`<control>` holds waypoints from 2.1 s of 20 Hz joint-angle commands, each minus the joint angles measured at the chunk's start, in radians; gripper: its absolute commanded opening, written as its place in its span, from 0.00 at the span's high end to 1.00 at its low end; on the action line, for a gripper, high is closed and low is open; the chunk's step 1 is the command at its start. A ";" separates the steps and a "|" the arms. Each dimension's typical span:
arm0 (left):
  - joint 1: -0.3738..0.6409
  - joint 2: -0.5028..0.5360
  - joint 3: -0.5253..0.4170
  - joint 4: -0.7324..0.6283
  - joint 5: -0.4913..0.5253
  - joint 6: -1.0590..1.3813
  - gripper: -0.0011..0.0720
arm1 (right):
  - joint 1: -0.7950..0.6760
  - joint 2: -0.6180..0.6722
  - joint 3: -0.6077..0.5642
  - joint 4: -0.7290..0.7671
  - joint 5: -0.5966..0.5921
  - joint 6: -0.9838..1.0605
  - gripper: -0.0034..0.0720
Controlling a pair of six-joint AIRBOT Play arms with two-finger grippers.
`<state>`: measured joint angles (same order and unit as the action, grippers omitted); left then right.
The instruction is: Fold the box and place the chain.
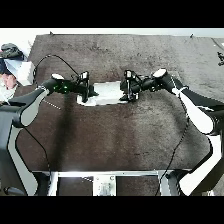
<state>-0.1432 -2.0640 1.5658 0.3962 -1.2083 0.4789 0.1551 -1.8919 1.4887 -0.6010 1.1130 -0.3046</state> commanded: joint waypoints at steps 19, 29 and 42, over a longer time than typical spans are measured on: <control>0.000 0.000 0.000 0.000 0.001 0.000 0.97 | 0.045 -0.119 0.070 -0.006 0.050 0.010 0.05; 0.000 0.000 0.000 0.000 0.001 0.000 0.97 | 0.043 -0.126 0.070 -0.024 0.029 0.013 0.15; 0.000 0.000 0.000 0.000 0.001 0.000 0.97 | 0.043 -0.126 0.070 -0.014 0.024 0.010 0.01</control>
<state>-0.1436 -2.0640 1.5658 0.3954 -1.2068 0.4786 0.1978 -2.0174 1.5578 -0.6205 1.1362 -0.2920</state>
